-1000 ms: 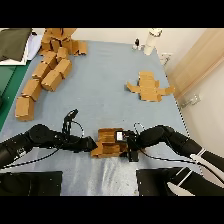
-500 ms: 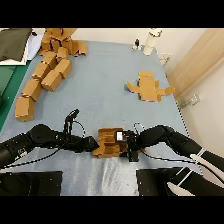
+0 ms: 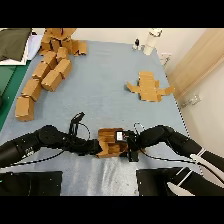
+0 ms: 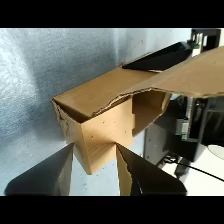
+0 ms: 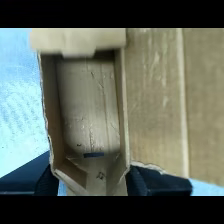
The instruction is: Fold the box.
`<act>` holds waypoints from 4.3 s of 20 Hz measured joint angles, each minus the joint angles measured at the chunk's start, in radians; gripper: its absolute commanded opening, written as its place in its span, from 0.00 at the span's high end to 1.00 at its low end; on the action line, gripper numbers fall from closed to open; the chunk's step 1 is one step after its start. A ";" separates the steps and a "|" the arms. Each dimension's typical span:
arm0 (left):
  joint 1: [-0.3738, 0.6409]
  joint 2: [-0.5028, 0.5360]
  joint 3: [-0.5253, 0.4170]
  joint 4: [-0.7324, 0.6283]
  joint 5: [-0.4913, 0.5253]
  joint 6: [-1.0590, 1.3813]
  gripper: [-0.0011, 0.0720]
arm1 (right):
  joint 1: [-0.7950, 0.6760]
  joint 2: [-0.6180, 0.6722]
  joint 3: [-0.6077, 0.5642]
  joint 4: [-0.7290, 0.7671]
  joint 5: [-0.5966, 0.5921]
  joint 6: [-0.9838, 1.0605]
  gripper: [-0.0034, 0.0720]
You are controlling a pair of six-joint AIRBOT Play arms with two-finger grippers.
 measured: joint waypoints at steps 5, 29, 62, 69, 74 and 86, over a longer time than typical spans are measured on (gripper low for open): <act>-0.093 -0.031 0.085 0.306 0.017 -0.336 0.41 | 0.000 0.000 0.000 0.000 0.000 0.000 0.34; -0.352 -0.409 0.544 0.922 -0.386 -1.022 0.41 | 0.000 0.000 0.000 0.000 0.000 0.000 0.34; -0.392 -0.470 0.581 0.870 -0.377 -1.066 0.27 | 0.002 0.000 0.000 0.003 0.001 0.002 0.34; -0.389 -0.441 0.578 0.887 -0.372 -1.065 0.27 | -0.001 0.000 0.000 0.002 0.002 0.000 0.34; -0.379 -0.414 0.578 0.895 -0.392 -1.064 0.26 | 0.000 0.000 0.000 0.001 0.001 0.000 0.34; -0.324 -0.268 0.519 0.935 -0.415 -1.064 0.27 | 0.000 0.000 0.000 0.000 0.000 0.000 0.34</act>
